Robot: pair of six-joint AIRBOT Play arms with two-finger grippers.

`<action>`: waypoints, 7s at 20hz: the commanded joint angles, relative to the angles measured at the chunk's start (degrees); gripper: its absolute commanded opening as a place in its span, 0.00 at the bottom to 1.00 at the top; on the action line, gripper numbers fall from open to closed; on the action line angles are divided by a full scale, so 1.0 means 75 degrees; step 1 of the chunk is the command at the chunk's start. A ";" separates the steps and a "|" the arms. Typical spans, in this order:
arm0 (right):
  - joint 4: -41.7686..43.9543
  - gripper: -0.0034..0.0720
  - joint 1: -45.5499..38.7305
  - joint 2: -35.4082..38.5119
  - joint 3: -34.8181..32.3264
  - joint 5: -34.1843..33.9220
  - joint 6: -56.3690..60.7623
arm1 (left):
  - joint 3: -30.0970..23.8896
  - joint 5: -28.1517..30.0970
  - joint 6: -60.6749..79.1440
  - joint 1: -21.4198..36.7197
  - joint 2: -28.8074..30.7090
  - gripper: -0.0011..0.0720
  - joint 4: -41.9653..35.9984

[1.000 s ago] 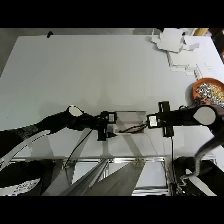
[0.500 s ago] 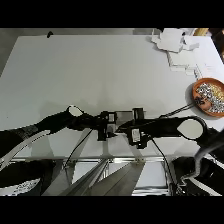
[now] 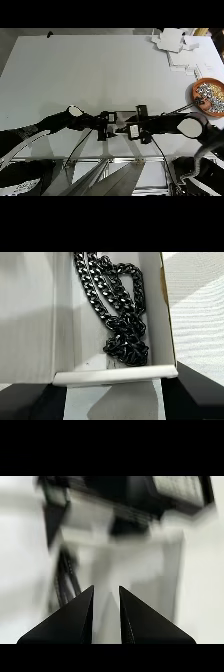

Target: Fold the box and place the chain.

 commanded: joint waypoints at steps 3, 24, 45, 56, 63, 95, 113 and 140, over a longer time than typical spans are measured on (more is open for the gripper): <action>-0.2512 0.29 -0.2932 0.0026 0.0023 0.1918 -0.0020 | 0.0003 0.0003 0.0003 0.0003 0.0006 0.22 -0.0003; -0.1632 0.28 -0.4540 -0.2366 -0.0105 0.1288 -0.2069 | 0.0003 0.0003 0.0003 0.0003 0.0006 0.22 0.0000; -0.1553 0.07 -0.4540 -0.2428 -0.0510 0.0420 -0.2387 | 0.0003 0.0003 0.0003 0.0003 0.0006 0.22 0.0000; 0.1594 0.07 -0.3940 0.0924 -0.0510 0.2608 -0.1953 | 0.0003 0.0003 0.0003 0.0003 0.0009 0.22 0.0000; 0.3617 0.07 -0.0198 0.0443 -0.0510 -0.0213 -0.1865 | 0.0003 0.0003 0.0003 0.0003 0.0006 0.22 0.0000; -0.2369 0.28 -0.4779 -0.2334 -0.0463 0.0621 -0.1428 | 0.0003 0.0003 0.0003 0.0003 0.0006 0.22 0.0000; 0.1786 0.07 -0.1982 0.0933 -0.0460 0.1352 -0.1017 | 0.0003 0.0003 0.0003 0.0003 0.0009 0.22 0.0000; -0.2224 0.38 -0.4357 -0.1571 0.0262 0.1760 -0.1276 | 0.0003 0.0003 0.0003 0.0003 0.0009 0.22 0.0000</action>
